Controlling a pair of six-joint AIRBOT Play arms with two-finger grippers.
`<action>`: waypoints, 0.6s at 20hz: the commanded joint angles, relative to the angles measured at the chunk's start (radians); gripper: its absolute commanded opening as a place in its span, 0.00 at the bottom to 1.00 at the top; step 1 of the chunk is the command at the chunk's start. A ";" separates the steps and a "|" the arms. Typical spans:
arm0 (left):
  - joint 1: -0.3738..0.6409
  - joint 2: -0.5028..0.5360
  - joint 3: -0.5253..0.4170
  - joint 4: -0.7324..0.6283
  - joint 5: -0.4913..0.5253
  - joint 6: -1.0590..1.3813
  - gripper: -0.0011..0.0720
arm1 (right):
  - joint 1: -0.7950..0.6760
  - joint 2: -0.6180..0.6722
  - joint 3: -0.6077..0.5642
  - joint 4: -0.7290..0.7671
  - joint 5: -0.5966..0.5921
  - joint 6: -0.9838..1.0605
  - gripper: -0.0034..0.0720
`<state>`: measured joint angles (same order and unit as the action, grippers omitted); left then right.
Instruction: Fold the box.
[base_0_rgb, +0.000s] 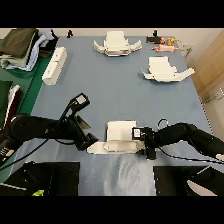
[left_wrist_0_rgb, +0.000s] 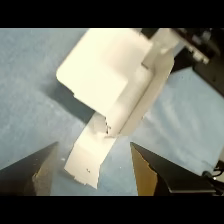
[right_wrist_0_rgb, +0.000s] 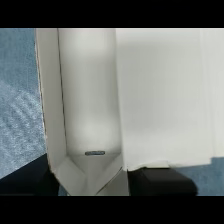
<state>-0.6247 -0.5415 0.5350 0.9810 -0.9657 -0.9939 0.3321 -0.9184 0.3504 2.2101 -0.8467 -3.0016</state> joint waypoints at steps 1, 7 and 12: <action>0.001 0.024 -0.079 0.015 0.000 0.150 0.96 | 0.000 -0.001 0.000 0.000 0.000 0.000 0.72; 0.001 -0.015 -0.127 -0.026 0.128 0.436 0.96 | 0.000 -0.001 0.000 0.000 0.000 0.000 0.72; 0.001 -0.215 -0.137 -0.229 0.127 0.695 0.96 | 0.000 -0.001 0.000 0.000 0.000 0.000 0.72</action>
<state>-0.6247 -0.6617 0.4049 0.8665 -0.8490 -0.4725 0.3321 -0.9184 0.3504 2.2101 -0.8467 -3.0013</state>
